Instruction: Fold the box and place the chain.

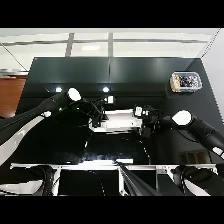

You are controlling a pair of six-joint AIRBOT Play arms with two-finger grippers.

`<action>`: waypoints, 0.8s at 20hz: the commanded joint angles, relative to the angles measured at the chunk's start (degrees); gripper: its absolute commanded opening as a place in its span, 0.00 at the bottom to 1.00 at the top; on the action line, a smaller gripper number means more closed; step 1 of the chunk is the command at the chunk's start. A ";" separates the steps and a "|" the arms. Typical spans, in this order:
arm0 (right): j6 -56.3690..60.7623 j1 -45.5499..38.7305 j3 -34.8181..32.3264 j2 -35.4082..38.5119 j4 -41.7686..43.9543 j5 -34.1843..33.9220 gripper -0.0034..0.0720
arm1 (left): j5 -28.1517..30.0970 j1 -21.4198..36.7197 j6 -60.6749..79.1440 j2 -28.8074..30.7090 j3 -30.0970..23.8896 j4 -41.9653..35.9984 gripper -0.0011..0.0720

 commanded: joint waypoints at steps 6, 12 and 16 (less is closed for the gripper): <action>-8.96 -3.72 0.28 -1.46 11.67 3.02 1.00 | -0.26 0.00 0.09 0.00 0.00 -0.02 0.05; -11.72 -3.65 -0.02 -6.82 14.99 6.14 1.00 | -0.07 0.00 0.09 0.00 0.02 -0.02 0.05; -18.53 -3.67 -0.85 -10.10 13.64 6.80 1.00 | -0.11 0.00 0.07 0.00 0.02 -0.02 0.05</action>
